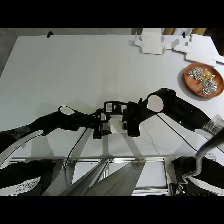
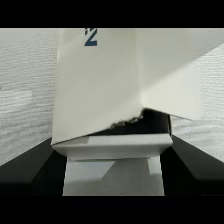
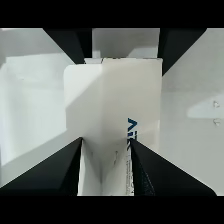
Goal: Fold the box and place the chain.
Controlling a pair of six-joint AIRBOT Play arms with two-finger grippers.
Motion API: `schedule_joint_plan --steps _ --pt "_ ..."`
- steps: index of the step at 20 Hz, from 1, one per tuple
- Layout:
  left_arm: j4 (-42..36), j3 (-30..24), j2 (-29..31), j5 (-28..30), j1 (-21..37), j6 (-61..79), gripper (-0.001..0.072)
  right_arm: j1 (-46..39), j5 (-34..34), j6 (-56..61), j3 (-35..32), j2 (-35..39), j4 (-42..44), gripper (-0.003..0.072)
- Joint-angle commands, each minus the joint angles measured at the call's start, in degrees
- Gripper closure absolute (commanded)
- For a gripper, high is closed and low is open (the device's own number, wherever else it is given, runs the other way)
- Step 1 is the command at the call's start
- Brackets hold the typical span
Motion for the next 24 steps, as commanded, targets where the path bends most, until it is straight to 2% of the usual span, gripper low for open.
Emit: schedule_joint_plan --steps 1,2,6,16,17,20,21,22,24 --pt "0.0 0.0 0.0 0.0 0.0 0.0 0.0454 0.1 -2.2 0.8 -0.5 0.2 -1.5 0.0370" --pt "0.0 0.0 0.0 0.0 0.0 0.0 0.0454 0.1 -2.2 0.8 -0.5 0.2 -1.5 0.0436" --pt "0.0 0.0 0.0 0.0 0.0 0.0 0.0454 0.1 -2.4 0.8 -0.5 0.2 -1.5 0.0527" --pt "0.0 0.0 0.0 0.0 0.0 0.0 0.0454 0.1 -4.0 0.7 -3.9 0.1 -1.2 0.0516" --pt "0.0 0.0 0.0 0.0 0.0 0.0 0.0454 0.1 -4.0 0.7 -4.4 0.1 -1.2 0.0479" --pt "0.0 0.0 0.0 0.0 0.0 0.0 0.0454 0.1 -3.8 0.7 -4.7 0.2 -1.2 0.0475" --pt "0.0 0.0 0.0 0.0 0.0 0.0 0.0454 0.1 -3.8 0.7 -4.7 0.3 -1.0 0.0451" --pt "0.0 0.0 0.0 0.0 0.0 0.0 0.0454 0.1 -3.8 0.7 -4.7 0.9 -1.0 0.0393" --pt "0.0 0.0 0.0 0.0 0.0 0.0 0.0454 0.1 -3.8 0.7 -4.7 2.8 -0.7 0.0382"
